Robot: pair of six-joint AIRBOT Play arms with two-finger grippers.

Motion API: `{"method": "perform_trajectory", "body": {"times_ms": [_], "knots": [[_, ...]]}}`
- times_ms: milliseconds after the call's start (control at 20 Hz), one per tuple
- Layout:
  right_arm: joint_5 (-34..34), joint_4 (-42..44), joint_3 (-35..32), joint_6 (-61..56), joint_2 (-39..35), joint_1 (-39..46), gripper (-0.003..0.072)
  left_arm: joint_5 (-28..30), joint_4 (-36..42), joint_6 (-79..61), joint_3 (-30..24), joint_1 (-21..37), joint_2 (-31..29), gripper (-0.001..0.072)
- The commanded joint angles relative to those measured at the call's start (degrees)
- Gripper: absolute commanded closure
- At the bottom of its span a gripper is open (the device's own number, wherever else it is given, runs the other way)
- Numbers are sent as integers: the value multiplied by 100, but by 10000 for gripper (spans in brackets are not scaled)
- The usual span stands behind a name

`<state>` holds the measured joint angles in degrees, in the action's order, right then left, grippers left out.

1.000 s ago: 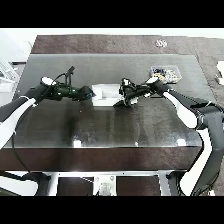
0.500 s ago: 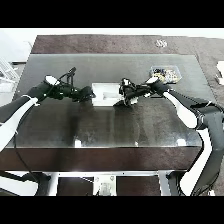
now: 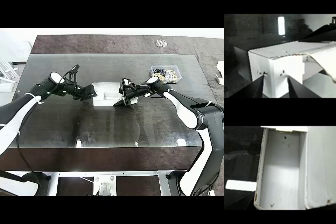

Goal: Fold the box and place the chain.

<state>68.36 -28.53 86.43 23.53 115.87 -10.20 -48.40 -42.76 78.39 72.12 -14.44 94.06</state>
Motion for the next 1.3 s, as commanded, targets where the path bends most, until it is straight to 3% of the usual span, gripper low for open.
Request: {"method": "perform_trajectory", "body": {"times_ms": [0,500,1250], "knots": [[11,-2,-2,7,2,2,217,4,-133,127,37,-59,63,358],[11,-2,-2,7,2,2,217,-308,-1521,1281,404,-304,155,359],[11,-2,-2,7,2,2,217,-671,-1991,1523,990,-448,313,359]]}}
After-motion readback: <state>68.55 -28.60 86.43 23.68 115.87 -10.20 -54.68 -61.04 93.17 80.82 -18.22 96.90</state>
